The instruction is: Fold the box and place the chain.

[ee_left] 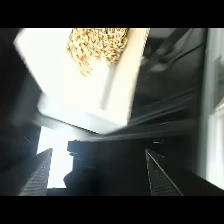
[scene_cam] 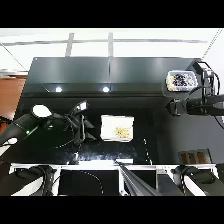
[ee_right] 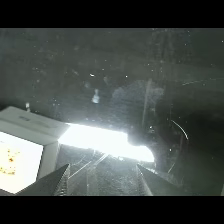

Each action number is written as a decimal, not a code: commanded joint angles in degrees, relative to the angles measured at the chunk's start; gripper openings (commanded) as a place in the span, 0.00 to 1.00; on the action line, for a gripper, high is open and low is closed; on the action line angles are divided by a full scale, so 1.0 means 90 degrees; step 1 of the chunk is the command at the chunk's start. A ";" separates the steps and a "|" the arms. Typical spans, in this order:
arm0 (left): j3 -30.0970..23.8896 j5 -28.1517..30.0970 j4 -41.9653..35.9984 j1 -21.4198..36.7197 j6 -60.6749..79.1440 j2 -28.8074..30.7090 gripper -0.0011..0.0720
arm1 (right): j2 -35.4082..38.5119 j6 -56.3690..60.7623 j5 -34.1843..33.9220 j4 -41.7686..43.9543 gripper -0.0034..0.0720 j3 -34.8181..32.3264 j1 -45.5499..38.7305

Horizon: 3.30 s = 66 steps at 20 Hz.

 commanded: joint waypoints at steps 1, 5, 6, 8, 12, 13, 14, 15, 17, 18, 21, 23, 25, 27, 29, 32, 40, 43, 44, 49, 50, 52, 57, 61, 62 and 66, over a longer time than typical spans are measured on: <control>-0.0058 0.1066 -0.0272 -0.0403 0.2118 -0.0347 0.99 | 0.0005 0.0058 0.0000 -0.0005 0.68 -0.0002 -0.0002; 0.0119 0.1234 -0.0525 -0.0787 0.2186 -0.0784 0.99 | 0.0002 0.0129 -0.0087 -0.0005 0.68 -0.0002 -0.0002; 0.0155 0.1241 -0.0559 -0.0797 0.2307 -0.0811 0.99 | 0.0002 0.0129 -0.0117 -0.0005 0.68 -0.0002 -0.0002; 0.0194 0.1229 -0.0605 -0.0789 0.2307 -0.0852 0.99 | 0.0002 0.0129 -0.0153 -0.0007 0.68 -0.0002 -0.0002; 0.0274 0.1037 -0.0498 -0.0806 0.2302 -0.0925 0.99 | 0.0002 0.0126 -0.0194 -0.0007 0.68 -0.0002 -0.0002; 0.0274 0.1035 -0.0481 -0.0828 0.2300 -0.0928 0.99 | 0.0002 0.0129 -0.0194 -0.0007 0.68 -0.0002 -0.0002; 0.0274 0.1005 -0.0476 -0.0874 0.2302 -0.0928 0.99 | 0.0002 0.0126 -0.0194 -0.0007 0.68 -0.0002 -0.0002; 0.0274 0.0996 -0.0476 -0.0935 0.2300 -0.0928 0.99 | 0.0000 0.0126 -0.0204 -0.0007 0.68 -0.0002 -0.0002; 0.0274 0.0998 -0.0449 -0.1008 0.2297 -0.0928 0.98 | -0.0005 0.0126 -0.0240 -0.0007 0.68 -0.0002 -0.0002; 0.0274 0.0998 -0.0454 -0.1005 0.2295 -0.0928 0.96 | -0.0005 0.0126 -0.0270 -0.0007 0.68 -0.0002 -0.0002; 0.0274 0.1005 -0.0454 -0.1005 0.2278 -0.0928 0.86 | -0.0012 0.0121 -0.0335 -0.0015 0.68 -0.0002 -0.0002; 0.0274 0.1003 -0.0452 -0.1005 0.2280 -0.0928 0.65 | -0.0049 0.0049 -0.0415 -0.0012 0.97 -0.0005 0.0032; 0.0274 0.1003 -0.0452 -0.1005 0.2280 -0.0928 0.54 | -0.0168 -0.0262 -0.0801 -0.0010 0.98 -0.0005 0.0245; 0.0274 0.1003 -0.0452 -0.1005 0.2280 -0.0928 0.54 | -0.0423 -0.0406 -0.1540 0.0109 0.98 0.0000 0.0636; 0.0274 0.1003 -0.0452 -0.1005 0.2280 -0.0928 0.54 | -0.0928 -0.0449 -0.2276 0.0546 0.98 0.0002 0.0981; 0.0274 0.1003 -0.0452 -0.1005 0.2280 -0.0928 0.55 | -0.1894 -0.1928 -0.2545 0.2256 0.98 0.0019 0.1122; 0.0274 0.1003 -0.0452 -0.1005 0.2280 -0.0928 0.56 | -0.2613 -0.5260 -0.0027 0.3288 0.97 0.0015 0.1183; 0.0274 0.1005 -0.0452 -0.1005 0.2280 -0.0928 0.56 | -0.2613 -0.5481 0.0126 0.2659 0.97 0.0010 0.1637; 0.0274 0.1005 -0.0452 -0.1005 0.2280 -0.0928 0.56 | -0.2613 -0.5498 -0.0032 0.2409 0.97 0.0010 0.1824; 0.0274 0.1003 -0.0452 -0.1005 0.2280 -0.0928 0.56 | -0.2613 -0.5727 -0.0639 0.2280 0.97 0.0012 0.2356; 0.0274 0.1003 -0.0452 -0.1005 0.2280 -0.0928 0.56 | -0.2613 -0.5761 -0.0612 0.2297 0.97 0.0012 0.2402; 0.0274 0.1003 -0.0452 -0.1005 0.2280 -0.0928 0.56 | -0.2582 -0.5761 -0.0457 0.2450 0.97 0.0022 0.2431; 0.0274 0.1003 -0.0449 -0.1005 0.2280 -0.0928 0.56 | -0.2494 -0.5722 -0.0109 0.2463 0.97 0.0012 0.2501; 0.0274 0.1001 -0.0452 -0.1005 0.2280 -0.0928 0.56 | -0.2521 -0.5722 -0.0393 0.1984 0.97 0.0010 0.2807; 0.0274 0.1001 -0.0449 -0.1005 0.2280 -0.0928 0.56 | -0.2535 -0.5724 -0.0481 0.1916 0.97 0.0010 0.2871; 0.0274 0.1001 -0.0449 -0.1005 0.2280 -0.0928 0.56 | -0.2582 -0.5724 -0.0765 0.1800 0.97 0.0010 0.3019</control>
